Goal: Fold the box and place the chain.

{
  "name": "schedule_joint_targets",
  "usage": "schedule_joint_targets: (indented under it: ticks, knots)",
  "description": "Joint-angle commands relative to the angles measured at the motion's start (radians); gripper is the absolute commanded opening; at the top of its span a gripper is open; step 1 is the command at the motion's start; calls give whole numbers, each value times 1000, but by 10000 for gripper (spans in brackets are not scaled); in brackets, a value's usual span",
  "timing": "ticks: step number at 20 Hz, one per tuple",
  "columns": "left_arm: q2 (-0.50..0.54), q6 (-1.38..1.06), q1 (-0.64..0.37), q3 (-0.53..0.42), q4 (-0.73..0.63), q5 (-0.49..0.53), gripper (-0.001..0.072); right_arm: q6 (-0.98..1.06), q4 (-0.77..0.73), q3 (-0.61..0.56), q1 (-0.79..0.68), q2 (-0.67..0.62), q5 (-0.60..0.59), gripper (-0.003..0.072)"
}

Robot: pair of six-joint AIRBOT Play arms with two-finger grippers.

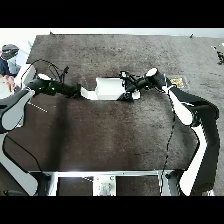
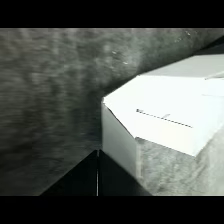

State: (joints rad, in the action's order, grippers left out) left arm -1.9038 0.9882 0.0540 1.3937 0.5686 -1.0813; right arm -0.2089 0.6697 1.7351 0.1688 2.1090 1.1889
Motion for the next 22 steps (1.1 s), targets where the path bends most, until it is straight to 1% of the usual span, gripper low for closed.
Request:
schedule_joint_targets:
  ticks: [1, 2, 3, 4, 5, 9, 12, 15, 19, 20, 22]
  knots:
    - [-2, -7, 18, 0, -55, -5, 12, 0, 0, 0, 0, 0, 0, 162]
    - [-2, -44, 18, 0, -100, -14, 13, 0, 0, 0, 0, 0, 0, 162]
    - [-2, -84, 18, 1, -144, -27, 46, 0, 0, 0, 0, 0, 0, 162]
    - [-2, -111, 18, 0, -180, -39, 281, 0, 0, 0, 0, 0, 0, 162]
    - [-2, -117, 18, 1, -200, -44, 365, 0, 0, 0, 0, 0, 0, 162]
    - [-2, -125, 18, 8, -210, -64, 367, 0, 0, 1, 0, 0, 0, 162]
    - [-2, -124, 33, 45, -198, -91, 368, 0, 0, 0, 0, 0, 1, 162]
    - [-2, -72, 56, 68, -143, -92, 368, 0, 0, 0, 0, 0, 0, 162]
    - [-2, -32, 67, 76, -137, -84, 368, 0, 0, 0, 0, 0, 0, 162]
    - [-2, -3, 74, 92, -114, -84, 368, 0, 0, 0, 0, 0, 0, 162]
    - [-2, 103, 102, 133, -24, -85, 368, 0, 0, 0, 0, 0, 0, 162]
